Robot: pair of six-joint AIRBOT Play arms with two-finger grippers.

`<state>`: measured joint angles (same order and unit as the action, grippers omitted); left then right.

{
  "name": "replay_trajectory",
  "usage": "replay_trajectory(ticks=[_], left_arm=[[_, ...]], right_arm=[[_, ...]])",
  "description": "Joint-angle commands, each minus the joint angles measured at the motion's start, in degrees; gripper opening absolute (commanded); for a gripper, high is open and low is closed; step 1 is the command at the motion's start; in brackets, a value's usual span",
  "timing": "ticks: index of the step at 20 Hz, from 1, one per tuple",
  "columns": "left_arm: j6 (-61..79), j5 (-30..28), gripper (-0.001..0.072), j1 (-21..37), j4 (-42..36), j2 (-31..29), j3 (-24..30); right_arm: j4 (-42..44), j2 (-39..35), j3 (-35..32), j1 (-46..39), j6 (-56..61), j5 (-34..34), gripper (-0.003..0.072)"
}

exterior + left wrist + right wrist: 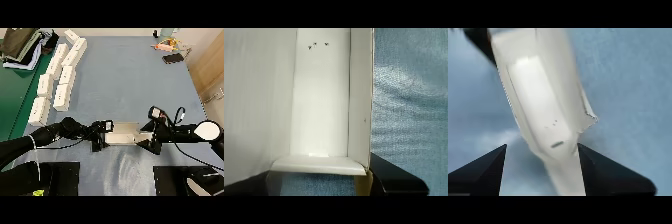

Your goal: Fold the box.

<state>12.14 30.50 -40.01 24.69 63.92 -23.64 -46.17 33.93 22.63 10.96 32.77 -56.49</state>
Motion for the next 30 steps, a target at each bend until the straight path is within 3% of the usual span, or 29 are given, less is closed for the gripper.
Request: replay_trajectory(ticks=[1, 2, 5, 6, 7, 8, 9, 12, 14, 17, 18, 20, 26, 30], left_arm=[[0.0, 0.0, 0.0413, 0.0, 0.0, 0.0, 0.0], [0.0, 0.0, 0.0413, 0.0, 0.0, 0.0, 0.0], [0.0, 0.0, 0.0413, 0.0, 0.0, 0.0, 0.0], [0.0, 0.0, 0.0413, 0.0, 0.0, 0.0, 0.0], [0.0, 0.0, 0.0413, 0.0, 0.0, 0.0, 0.0], [0.0, 0.0, 0.0413, 0.0, 0.0, 0.0, 0.0], [0.0, 0.0, 0.0414, 0.0, 0.0, 0.0, 0.0], [0.0, 0.0, 0.0413, 0.0, 0.0, 0.0, 0.0], [0.0, 0.0, 0.0413, 0.0, 0.0, 0.0, 0.0], [0.0, 0.0, 0.0413, 0.0, 0.0, 0.0, 0.0], [0.0, 0.0, 0.0413, 0.0, 0.0, 0.0, 0.0], [0.0, 0.0, 0.0413, 0.0, 0.0, 0.0, 0.0], [0.0, 0.0, 0.0413, 0.0, 0.0, 0.0, 0.0], [0.0, 0.0, 0.0413, 0.0, 0.0, 0.0, 0.0]], right_arm=[[3.8, -4.6, 0.0, 0.2, 45.3, -2.2, 0.0716], [3.9, -4.7, 0.0, 0.4, 51.4, -2.2, 0.0716], [3.0, -3.3, -0.2, 0.9, 53.2, -1.8, 0.0703], [3.2, -1.9, -0.2, 0.9, 55.2, -2.0, 0.0650], [3.5, -0.4, -0.2, 0.9, 56.5, -1.9, 0.0507], [4.4, 1.5, -0.1, 0.9, 56.3, -1.9, 0.0319], [6.6, 3.2, -0.1, 1.2, 54.6, -1.8, 0.0224], [18.2, 7.1, 0.0, 3.5, 39.1, 2.8, 0.0211], [21.0, 9.7, 1.2, 3.7, 37.0, 9.0, 0.0211], [15.8, 15.2, 7.4, 3.7, 37.0, 13.6, 0.0191], [13.5, 17.3, 9.4, 3.7, 37.0, 14.2, 0.0140], [10.4, 22.3, 12.2, 3.7, 37.2, 14.8, 0.0139], [8.4, 35.6, 13.1, 3.8, 31.1, 15.0, 0.0139], [8.4, 38.1, 13.1, 3.8, 27.9, 15.1, 0.0139]])
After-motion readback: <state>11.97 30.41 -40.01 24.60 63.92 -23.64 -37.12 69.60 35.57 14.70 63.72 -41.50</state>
